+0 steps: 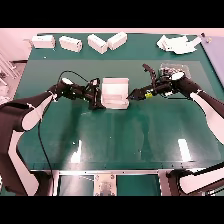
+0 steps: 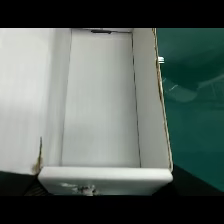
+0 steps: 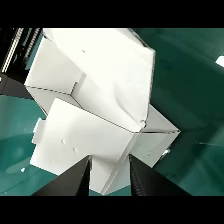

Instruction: Fold the box and place the chain.

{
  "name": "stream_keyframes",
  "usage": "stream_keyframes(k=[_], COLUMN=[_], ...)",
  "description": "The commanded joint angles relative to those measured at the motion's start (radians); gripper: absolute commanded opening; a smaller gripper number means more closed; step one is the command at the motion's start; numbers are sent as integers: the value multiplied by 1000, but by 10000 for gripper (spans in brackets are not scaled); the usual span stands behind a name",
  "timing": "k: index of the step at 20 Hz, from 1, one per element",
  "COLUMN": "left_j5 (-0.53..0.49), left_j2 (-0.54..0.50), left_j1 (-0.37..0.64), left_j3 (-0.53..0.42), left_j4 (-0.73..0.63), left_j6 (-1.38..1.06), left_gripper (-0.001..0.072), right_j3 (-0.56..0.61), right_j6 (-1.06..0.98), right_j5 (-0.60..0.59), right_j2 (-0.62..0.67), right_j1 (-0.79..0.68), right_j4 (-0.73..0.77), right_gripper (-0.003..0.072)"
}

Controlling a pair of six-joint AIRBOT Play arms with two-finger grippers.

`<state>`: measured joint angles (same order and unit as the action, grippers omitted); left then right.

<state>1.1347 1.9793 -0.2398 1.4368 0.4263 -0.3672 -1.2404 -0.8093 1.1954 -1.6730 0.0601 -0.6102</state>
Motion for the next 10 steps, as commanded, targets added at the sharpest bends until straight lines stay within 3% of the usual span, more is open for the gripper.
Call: stream_keyframes(k=[1,10], left_j5=[0,0], left_j2=[0,0], left_j1=[-1,-1], left_j3=[1,1], left_j4=[0,0], left_j6=[0,0], left_gripper=[627,627], right_j3=[-1,-2], right_j6=[-3,-3], right_j5=[-2,-51], right_j2=[0,1], right_j1=[9,19], right_j4=[-3,-38], right_gripper=[331,349])
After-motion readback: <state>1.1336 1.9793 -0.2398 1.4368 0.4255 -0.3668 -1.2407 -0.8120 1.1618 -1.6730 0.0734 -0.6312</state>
